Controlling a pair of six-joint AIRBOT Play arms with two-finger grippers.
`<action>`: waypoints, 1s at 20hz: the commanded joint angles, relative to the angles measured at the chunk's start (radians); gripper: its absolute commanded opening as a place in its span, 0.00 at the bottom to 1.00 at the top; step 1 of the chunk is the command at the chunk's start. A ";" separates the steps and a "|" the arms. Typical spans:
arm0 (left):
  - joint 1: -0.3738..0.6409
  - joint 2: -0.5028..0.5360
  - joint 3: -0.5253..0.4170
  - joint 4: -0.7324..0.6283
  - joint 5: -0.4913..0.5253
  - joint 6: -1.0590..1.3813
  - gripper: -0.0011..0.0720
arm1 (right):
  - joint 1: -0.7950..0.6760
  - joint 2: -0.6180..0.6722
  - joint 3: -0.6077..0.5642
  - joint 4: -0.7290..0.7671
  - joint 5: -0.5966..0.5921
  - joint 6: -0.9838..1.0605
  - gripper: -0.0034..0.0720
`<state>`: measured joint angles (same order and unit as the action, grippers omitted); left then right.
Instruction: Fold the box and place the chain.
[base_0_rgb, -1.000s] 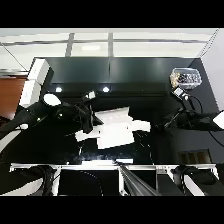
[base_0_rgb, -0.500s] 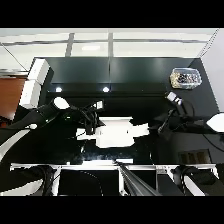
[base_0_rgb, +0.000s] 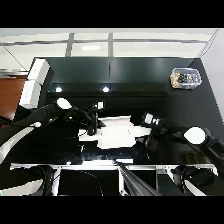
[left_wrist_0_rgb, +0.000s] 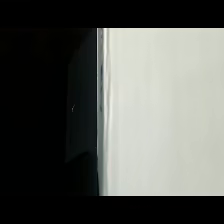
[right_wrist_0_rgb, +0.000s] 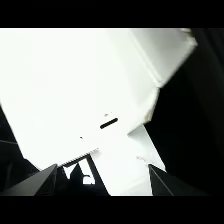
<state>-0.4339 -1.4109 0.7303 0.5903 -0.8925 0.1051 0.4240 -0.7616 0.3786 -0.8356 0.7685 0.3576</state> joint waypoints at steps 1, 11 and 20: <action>-0.001 -0.003 -0.001 0.003 0.002 0.000 0.05 | 0.074 -0.036 -0.012 -0.062 -0.040 -0.092 0.89; -0.001 -0.003 -0.001 0.003 -0.003 0.000 0.05 | 0.193 -0.176 -0.012 -0.082 -0.126 -0.169 0.89; -0.001 -0.003 -0.001 0.003 -0.006 0.000 0.05 | 0.139 -0.176 0.061 -0.224 0.075 -0.122 0.89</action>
<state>-0.4339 -1.4139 0.7303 0.5938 -0.8967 0.1055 0.5934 -0.9363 0.4187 -1.0157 0.7551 0.2203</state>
